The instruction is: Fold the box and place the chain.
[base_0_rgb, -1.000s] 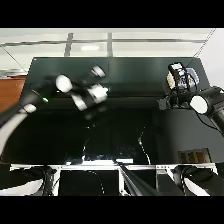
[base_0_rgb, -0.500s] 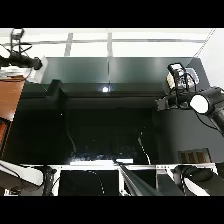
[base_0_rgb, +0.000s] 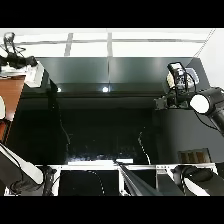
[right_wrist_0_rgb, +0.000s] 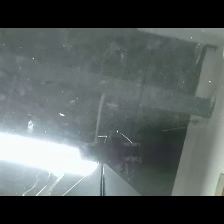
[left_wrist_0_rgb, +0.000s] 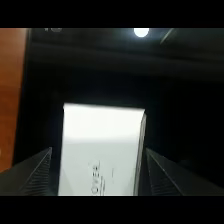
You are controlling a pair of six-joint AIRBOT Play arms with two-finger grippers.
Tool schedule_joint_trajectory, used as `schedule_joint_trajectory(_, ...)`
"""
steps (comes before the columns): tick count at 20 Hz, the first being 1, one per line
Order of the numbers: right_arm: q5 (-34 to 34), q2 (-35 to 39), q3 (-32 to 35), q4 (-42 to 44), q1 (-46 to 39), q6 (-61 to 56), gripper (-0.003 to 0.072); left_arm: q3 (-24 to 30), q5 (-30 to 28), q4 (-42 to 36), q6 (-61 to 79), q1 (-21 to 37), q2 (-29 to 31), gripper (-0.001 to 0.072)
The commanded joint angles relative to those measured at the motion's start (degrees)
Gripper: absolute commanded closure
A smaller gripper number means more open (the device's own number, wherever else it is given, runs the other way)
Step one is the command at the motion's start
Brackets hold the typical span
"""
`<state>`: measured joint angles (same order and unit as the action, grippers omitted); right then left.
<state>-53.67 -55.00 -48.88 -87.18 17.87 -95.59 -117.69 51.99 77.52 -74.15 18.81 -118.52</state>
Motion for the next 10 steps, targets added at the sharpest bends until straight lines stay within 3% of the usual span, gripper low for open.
schedule_joint_trajectory(1, 0.5, 0.0, 0.0, 0.2, 0.0, 0.0, 0.0669, -7.8, 3.7, -1.8, -5.0, 0.0, 2.7, -0.0002)
schedule_joint_trajectory(2, 0.5, 0.0, 0.0, 0.1, 0.0, 0.1, 0.0669, -6.8, 3.2, -3.4, -5.0, -0.2, 6.0, 0.0023)
schedule_joint_trajectory(3, 0.5, 0.0, 0.0, 0.1, 0.0, 0.3, 0.0669, -4.8, 3.4, -4.8, -5.0, -0.4, 9.8, 0.0098)
schedule_joint_trajectory(5, 0.5, 0.0, 0.0, 0.1, 0.0, 0.8, 0.0669, 3.3, 5.4, -5.0, -5.2, -1.2, 18.9, 0.0682)
schedule_joint_trajectory(8, 0.8, 0.0, 0.0, -1.7, 0.0, 2.0, 0.0669, 18.5, 9.6, -4.7, -5.1, -4.1, 31.0, 0.0687)
schedule_joint_trajectory(10, 0.9, 0.0, 0.0, -4.4, 0.0, 2.0, 0.0669, 34.5, 5.2, -4.3, -5.1, -8.2, 41.3, 0.0687)
